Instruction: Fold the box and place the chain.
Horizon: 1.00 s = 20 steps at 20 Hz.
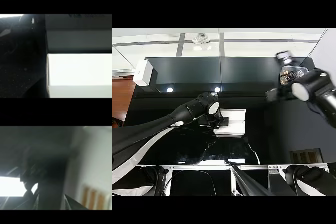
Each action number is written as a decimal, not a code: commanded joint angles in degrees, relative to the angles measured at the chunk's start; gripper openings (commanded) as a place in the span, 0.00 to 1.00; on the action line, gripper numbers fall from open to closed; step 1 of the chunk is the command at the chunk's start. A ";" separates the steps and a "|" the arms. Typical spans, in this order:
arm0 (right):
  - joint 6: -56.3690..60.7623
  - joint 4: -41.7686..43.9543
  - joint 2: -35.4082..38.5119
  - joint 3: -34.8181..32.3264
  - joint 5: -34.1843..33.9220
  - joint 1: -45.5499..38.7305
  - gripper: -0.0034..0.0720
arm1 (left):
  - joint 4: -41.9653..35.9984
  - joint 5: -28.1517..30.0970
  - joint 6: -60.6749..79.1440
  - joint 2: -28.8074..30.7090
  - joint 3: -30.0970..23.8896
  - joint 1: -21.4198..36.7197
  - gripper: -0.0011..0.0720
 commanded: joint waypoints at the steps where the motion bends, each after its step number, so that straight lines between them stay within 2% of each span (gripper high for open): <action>1: 0.85 -7.30 0.79 -3.06 -17.79 -10.64 0.92 | -0.07 -0.02 -0.02 -0.02 -0.02 0.04 0.05; 2: 2.73 -5.22 -1.01 -4.09 -22.60 -14.03 1.00 | -0.07 0.04 -0.02 -0.02 -0.02 0.04 0.05; 5: 4.72 2.32 -10.56 -1.90 -30.88 -22.95 1.00 | -0.04 0.07 0.00 -0.02 -0.02 0.04 0.05; 7: 4.66 8.39 -20.57 7.08 -27.56 -27.82 1.00 | -0.04 0.07 -0.02 -0.02 -0.02 0.04 0.05; 10: 2.21 16.02 -37.46 26.62 -15.30 -32.24 1.00 | -0.24 0.09 -0.02 -0.02 -0.04 0.04 0.05; 12: 0.24 17.99 -46.07 37.20 -8.94 -33.24 0.77 | -0.15 0.11 0.00 -0.02 -0.04 0.04 0.05; 13: 0.24 17.94 -49.46 41.16 -7.19 -33.31 0.77 | -0.13 0.09 0.00 -0.02 -0.04 0.04 0.05; 16: 0.28 17.79 -54.71 46.77 -6.64 -33.59 0.77 | -0.20 0.09 -0.02 -0.02 -0.04 0.04 0.05; 20: 0.33 17.81 -56.52 46.88 -6.51 -34.29 0.75 | -0.22 0.07 -0.02 -0.02 -0.02 0.04 0.05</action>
